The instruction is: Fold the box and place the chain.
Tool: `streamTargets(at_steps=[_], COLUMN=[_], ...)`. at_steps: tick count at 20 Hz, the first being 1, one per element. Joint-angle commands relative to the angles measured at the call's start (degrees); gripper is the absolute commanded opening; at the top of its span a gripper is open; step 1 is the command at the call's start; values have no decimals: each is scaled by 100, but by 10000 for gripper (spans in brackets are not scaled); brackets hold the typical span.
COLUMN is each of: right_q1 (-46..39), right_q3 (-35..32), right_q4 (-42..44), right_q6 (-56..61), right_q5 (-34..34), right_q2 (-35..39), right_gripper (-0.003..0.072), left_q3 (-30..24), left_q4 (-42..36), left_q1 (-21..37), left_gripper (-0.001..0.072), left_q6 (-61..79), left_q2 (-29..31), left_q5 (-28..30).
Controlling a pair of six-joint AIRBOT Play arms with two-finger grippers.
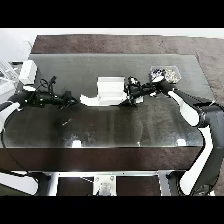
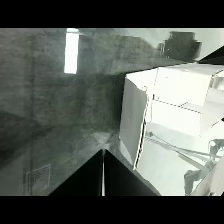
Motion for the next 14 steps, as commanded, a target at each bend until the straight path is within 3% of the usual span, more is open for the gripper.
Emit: streamTargets(at_steps=[1,14], right_q1=[4,4], right_q3=[-2,-2], right_q4=[0,2], right_q6=[2,0], right_q5=[0,0], right_q2=[-2,-2], right_gripper=[586,586], left_q3=[-131,-144], left_q4=[-168,-713], left_q1=[-216,-855], left_gripper=[21,21], left_q6=[-81,22], left_q2=[-2,-210], left_q5=[273,896])
